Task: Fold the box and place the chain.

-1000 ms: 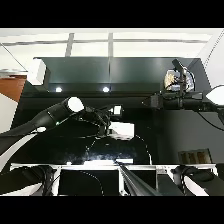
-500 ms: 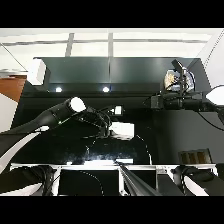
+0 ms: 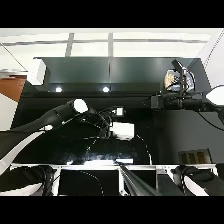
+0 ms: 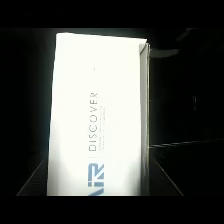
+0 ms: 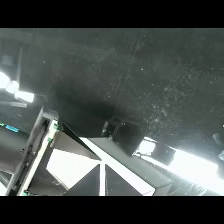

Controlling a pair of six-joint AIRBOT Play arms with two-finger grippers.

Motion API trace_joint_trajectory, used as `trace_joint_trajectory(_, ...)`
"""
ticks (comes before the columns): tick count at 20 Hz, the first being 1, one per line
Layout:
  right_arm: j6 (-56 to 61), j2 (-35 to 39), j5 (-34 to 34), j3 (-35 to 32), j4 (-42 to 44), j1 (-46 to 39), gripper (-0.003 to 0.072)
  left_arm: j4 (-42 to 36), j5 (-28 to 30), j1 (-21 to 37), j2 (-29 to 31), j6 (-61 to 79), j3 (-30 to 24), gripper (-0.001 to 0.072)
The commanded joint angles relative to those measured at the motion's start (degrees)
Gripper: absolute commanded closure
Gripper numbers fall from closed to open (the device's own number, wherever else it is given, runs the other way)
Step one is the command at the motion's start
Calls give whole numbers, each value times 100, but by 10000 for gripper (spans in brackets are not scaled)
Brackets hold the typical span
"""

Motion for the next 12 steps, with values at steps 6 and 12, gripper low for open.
trace_joint_trajectory(6,0,48,-352,7,-35,-236,644,1698,284,-354,-120,-1853,111,349)
trace_joint_trajectory(12,-2,260,-15,7,-44,-1143,644,3779,-1023,1200,824,-4642,210,358)
